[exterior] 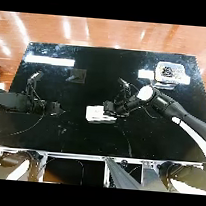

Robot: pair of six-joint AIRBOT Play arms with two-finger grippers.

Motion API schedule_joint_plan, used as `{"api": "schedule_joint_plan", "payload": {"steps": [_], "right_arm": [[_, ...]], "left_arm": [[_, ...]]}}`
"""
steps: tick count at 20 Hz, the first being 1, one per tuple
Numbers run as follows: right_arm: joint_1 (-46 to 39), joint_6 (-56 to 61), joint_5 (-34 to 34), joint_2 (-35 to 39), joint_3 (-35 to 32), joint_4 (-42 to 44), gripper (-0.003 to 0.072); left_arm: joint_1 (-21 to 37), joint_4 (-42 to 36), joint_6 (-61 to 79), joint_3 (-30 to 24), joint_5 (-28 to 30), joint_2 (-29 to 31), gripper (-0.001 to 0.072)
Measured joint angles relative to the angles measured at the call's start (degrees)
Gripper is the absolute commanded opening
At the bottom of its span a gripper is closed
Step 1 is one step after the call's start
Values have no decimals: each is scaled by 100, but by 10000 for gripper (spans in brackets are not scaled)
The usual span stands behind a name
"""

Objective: Fold the box and place the chain.

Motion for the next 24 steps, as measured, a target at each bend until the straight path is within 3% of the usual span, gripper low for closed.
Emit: {"api": "schedule_joint_plan", "payload": {"steps": [12, 24], "right_arm": [[-17, -72, 92, -144, -2, -76, 33], [-702, -1224, 584, -2, -2, 1432, 33]], "left_arm": [[0, -61, 0, 0, -4, -42, 447], [0, -66, 2, 0, -66, -42, 448]]}}
